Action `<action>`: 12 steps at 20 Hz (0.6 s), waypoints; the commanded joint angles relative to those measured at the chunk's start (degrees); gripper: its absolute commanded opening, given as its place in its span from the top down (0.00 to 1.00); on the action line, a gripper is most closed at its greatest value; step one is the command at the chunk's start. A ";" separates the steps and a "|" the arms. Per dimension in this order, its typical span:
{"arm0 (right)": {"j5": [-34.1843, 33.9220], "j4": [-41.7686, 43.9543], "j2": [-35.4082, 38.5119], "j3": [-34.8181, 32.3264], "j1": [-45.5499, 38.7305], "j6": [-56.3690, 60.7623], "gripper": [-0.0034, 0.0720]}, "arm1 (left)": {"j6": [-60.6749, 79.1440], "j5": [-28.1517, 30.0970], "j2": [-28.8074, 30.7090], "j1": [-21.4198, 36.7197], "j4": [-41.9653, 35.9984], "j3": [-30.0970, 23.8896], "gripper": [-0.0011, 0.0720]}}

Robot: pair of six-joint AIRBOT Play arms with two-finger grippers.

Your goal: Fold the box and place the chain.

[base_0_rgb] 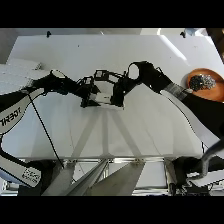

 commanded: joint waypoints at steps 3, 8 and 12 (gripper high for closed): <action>0.02 0.26 1.07 0.02 0.13 0.02 0.22 | 0.04 -0.02 0.02 0.02 0.07 0.04 0.31; -0.61 -0.63 5.66 0.02 0.13 0.02 0.22 | 0.04 -0.02 0.02 0.02 0.07 0.04 0.31; -0.57 -2.10 8.79 0.02 0.13 2.80 0.29 | 0.04 -0.02 0.02 0.02 0.07 0.04 0.31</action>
